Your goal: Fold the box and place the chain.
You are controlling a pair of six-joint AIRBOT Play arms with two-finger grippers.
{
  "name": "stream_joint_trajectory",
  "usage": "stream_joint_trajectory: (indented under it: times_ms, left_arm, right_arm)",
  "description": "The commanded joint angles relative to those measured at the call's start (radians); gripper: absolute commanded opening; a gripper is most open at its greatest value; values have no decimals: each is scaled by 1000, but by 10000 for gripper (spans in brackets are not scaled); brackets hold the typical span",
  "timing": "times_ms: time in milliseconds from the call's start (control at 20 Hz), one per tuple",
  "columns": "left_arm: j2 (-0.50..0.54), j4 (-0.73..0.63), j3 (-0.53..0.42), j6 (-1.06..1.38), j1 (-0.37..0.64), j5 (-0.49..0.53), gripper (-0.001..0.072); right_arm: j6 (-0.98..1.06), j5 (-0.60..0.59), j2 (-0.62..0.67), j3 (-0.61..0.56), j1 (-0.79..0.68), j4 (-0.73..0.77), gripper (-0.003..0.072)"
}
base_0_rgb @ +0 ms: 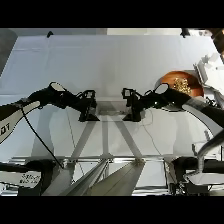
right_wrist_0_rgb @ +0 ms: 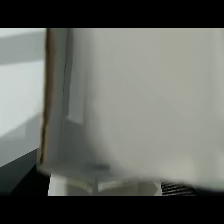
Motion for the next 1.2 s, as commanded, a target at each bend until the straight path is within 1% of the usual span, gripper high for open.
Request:
stream_joint_trajectory:
  times_ms: [0,200,300,350,400,450,600,650,750,900,1000,1150]
  left_arm:
    - [0,0,0,0,1,1,154]
    - [0,0,0,0,1,1,154]
    - [0,-1,0,0,1,1,154]
    - [0,0,0,0,1,1,154]
    - [0,0,0,0,1,1,154]
    - [0,0,0,0,1,1,154]
    - [0,-1,0,0,1,1,154]
    - [0,-1,0,0,1,1,154]
    - [0,-1,0,0,1,1,154]
    - [0,0,0,0,1,1,154]
    - [0,0,0,0,1,1,154]
    - [0,0,0,0,1,1,154]
  right_arm:
    - [52,-20,83,1,0,-115,700]
    - [187,-18,163,1,0,-304,694]
    - [263,8,192,1,0,-375,686]
    - [311,30,205,1,0,-413,651]
    - [361,61,219,1,0,-444,578]
    - [398,100,230,1,0,-459,481]
    - [441,208,262,1,0,-426,86]
    - [440,243,267,1,0,-383,19]
    - [440,278,268,1,0,-261,19]
    - [439,245,268,1,0,-89,18]
    - [439,142,268,1,10,-28,18]
    - [435,-81,255,1,32,46,15]
